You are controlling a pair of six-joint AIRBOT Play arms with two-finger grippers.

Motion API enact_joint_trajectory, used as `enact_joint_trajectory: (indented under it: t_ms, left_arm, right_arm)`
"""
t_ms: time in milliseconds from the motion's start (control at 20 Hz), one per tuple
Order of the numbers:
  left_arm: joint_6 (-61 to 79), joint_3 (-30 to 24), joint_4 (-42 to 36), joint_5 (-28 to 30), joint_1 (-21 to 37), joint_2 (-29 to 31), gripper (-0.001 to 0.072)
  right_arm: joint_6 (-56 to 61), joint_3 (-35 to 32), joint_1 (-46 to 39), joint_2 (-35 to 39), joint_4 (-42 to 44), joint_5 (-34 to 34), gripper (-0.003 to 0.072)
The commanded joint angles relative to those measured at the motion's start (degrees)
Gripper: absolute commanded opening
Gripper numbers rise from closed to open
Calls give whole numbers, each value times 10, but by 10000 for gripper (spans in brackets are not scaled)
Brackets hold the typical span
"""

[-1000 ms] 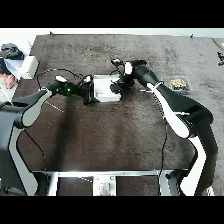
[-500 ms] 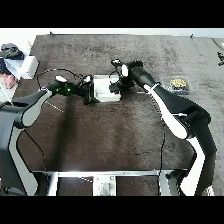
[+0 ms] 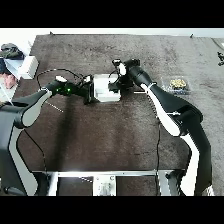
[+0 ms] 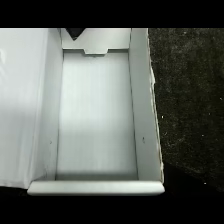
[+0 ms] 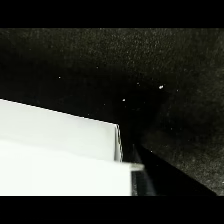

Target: Fold the box and place the chain.

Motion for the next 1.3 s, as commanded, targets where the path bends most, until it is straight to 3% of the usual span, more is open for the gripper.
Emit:
enact_joint_trajectory:
  t_ms: [0, 500, 600, 1050, 1100, 1200, 1250]
  left_arm:
    - [0, 1, 0, 0, 0, 0, 466]
    - [0, 1, 0, 0, 0, 0, 467]
    - [0, 1, 0, 0, 0, 0, 466]
    - [0, 1, 0, 0, 0, 0, 466]
    - [0, 1, 0, 0, 0, 0, 466]
    - [0, 1, 0, 0, 0, 0, 466]
    - [0, 1, 0, 0, 0, 0, 467]
  right_arm:
    - [19, 17, 0, -13, -1, 26, 377]
    - [43, 5, 4, -14, -19, 6, 375]
    - [45, 5, 4, -14, -23, 5, 251]
    - [49, 5, 4, -14, -24, 1, 245]
    - [49, 5, 4, -15, -24, 0, 166]
    - [49, 4, 4, -15, -24, -4, 160]
    - [49, 2, 4, -15, -24, -5, 56]
